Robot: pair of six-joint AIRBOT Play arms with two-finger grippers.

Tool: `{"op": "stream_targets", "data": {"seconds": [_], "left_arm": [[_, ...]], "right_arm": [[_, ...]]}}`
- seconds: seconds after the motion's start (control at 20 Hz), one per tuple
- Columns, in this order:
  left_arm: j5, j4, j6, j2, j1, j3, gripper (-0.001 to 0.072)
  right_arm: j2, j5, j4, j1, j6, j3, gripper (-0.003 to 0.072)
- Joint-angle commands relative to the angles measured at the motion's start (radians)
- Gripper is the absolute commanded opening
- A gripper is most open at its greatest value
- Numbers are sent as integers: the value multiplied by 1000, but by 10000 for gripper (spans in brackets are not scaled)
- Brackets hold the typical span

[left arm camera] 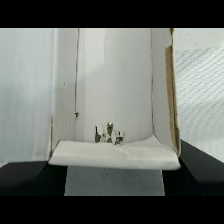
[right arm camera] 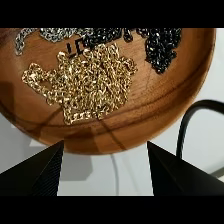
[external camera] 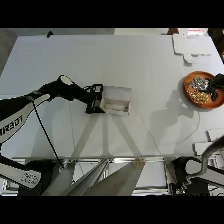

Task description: Fold the box and place the chain.

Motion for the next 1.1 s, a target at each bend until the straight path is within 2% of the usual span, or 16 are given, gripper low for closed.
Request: {"op": "stream_targets", "data": {"seconds": [0.0, 0.2, 0.25, 0.35, 0.45, 0.55, 0.7, 0.9, 1.05], "left_arm": [[0, 0, 0, 0, 0, 0, 375], [0, 0, 0, 0, 0, 0, 375], [0, 0, 0, 0, 0, 0, 375], [0, 0, 0, 0, 0, 0, 375], [0, 0, 0, 0, 0, 0, 375], [0, 0, 0, 0, 0, 0, 375], [0, 0, 0, 0, 0, 0, 375], [0, 0, 0, 0, 0, 0, 375], [0, 0, 0, 0, 0, 0, 375]], "right_arm": [[-133, -100, 42, -27, -29, 0, 571], [-233, -146, 82, -27, -29, 0, 562], [-251, -150, 85, -27, -29, 0, 516], [-282, -146, 85, -27, -29, 0, 513], [-301, -143, 85, -27, -29, 0, 403], [-310, -129, 85, -27, -29, 0, 356], [-312, -93, 86, -27, -53, 0, 6], [-301, -29, 155, -14, -162, 0, 10], [-249, -21, 146, 39, -198, 0, 8]]}}
